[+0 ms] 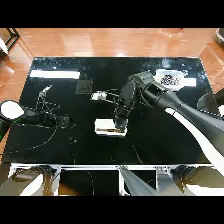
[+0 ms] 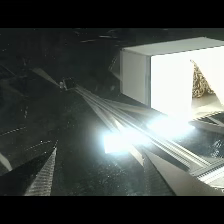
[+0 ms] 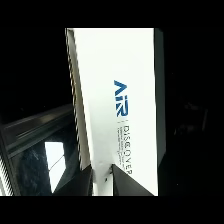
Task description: Fold the box and place the chain.
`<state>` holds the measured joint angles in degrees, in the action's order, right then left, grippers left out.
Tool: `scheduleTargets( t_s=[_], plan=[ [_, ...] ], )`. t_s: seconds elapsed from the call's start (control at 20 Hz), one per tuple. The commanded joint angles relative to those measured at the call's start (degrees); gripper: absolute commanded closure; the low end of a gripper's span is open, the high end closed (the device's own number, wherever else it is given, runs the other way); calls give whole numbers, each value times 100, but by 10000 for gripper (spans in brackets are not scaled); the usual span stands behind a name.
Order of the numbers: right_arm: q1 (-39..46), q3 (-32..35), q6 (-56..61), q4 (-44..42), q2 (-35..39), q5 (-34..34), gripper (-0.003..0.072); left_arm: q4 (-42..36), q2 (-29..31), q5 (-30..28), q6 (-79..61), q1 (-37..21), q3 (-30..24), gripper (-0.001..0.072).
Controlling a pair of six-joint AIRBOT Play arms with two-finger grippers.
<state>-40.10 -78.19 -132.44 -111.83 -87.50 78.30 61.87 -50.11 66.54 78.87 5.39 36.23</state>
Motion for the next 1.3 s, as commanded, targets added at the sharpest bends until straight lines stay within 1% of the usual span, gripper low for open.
scheduleTargets(
  t_s=[0.0, 0.25, 0.4, 0.6, 1.25],
  plan=[
    [-2, 2, 28, 4, -2, 15, 554, 0, -2, 11, -2, -4, -2, 83],
    [-24, 2, 50, 33, -2, 15, 547, 0, -2, 11, -2, -4, -2, 83],
    [-214, 2, 70, 365, -2, -9, 547, 0, -2, 11, -4, -4, -2, 83],
    [-282, 2, 173, 409, -2, -114, 548, 2, -2, 9, -4, -4, -2, 83],
    [-407, 2, 280, 452, -2, -55, 547, 0, -2, 9, -4, -4, -2, 83]
  ],
)
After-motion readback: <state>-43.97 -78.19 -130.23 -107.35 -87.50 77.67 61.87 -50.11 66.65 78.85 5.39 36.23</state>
